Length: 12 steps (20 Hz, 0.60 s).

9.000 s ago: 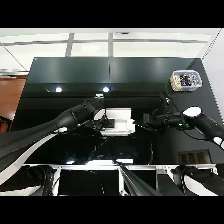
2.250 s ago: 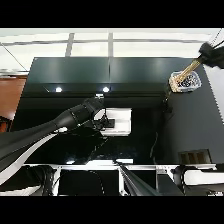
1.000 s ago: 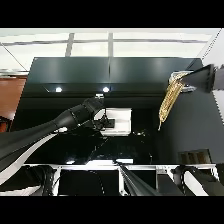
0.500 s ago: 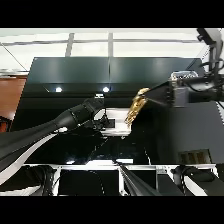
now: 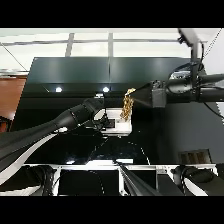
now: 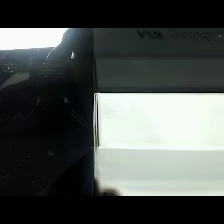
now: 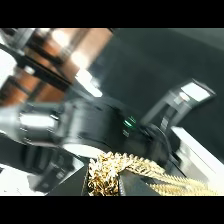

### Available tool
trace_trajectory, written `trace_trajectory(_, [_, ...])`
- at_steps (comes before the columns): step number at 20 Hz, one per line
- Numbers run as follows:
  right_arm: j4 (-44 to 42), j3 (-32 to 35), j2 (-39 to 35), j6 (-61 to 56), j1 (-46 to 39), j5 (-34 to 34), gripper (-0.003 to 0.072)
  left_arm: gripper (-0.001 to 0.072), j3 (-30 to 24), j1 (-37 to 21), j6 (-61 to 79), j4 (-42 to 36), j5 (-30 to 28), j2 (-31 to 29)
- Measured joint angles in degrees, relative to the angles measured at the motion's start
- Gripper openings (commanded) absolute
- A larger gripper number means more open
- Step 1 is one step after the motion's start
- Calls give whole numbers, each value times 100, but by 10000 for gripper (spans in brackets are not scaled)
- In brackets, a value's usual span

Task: Fold the box and place the chain.

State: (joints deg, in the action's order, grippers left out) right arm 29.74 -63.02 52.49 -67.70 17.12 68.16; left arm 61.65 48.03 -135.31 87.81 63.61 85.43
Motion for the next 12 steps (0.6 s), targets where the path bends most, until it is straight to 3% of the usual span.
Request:
trace_trajectory(4, [1021,0,323,-387,361,-66,13,26,0,0,0,0,-13,0])
trace_trajectory(12, [2044,149,1204,-748,850,-188,13,26,0,0,2,0,-17,0])
